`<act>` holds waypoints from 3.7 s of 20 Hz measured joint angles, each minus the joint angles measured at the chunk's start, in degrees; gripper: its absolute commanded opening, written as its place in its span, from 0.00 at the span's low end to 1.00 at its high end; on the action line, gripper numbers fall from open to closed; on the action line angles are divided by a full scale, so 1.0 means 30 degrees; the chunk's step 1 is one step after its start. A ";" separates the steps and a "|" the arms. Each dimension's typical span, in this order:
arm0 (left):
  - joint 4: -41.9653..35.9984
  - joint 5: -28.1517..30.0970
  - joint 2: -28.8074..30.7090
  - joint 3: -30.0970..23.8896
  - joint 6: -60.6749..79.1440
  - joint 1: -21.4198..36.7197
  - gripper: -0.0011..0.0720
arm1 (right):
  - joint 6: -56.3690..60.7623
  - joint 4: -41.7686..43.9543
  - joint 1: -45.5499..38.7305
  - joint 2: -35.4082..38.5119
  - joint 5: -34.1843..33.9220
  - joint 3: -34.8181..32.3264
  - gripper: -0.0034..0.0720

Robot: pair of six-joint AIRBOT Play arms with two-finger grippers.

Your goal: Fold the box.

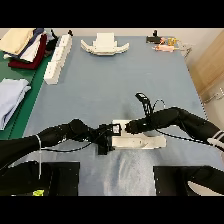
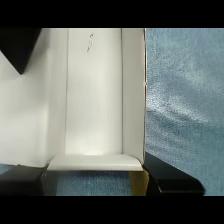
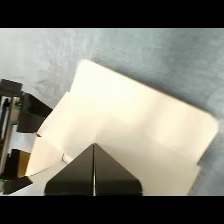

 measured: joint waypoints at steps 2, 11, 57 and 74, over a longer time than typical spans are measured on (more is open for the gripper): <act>0.0000 0.0000 0.0000 0.0000 0.0015 0.0000 0.72 | -0.0517 -0.0015 0.0000 -0.0685 0.0182 0.0058 0.05; 0.0022 -0.0080 0.0000 0.0000 0.0109 -0.0007 0.72 | -0.1632 -0.0219 0.0000 -0.1173 0.0138 0.0109 0.05; 0.0022 -0.0051 0.0000 0.0000 0.0080 -0.0007 0.72 | -1.5023 -0.7395 0.1399 0.6907 -0.1020 -0.4393 0.24; 0.0015 -0.0044 0.0000 0.0000 0.0073 -0.0007 0.72 | -1.1169 -0.9624 0.1683 0.6972 -0.1989 -0.3767 0.05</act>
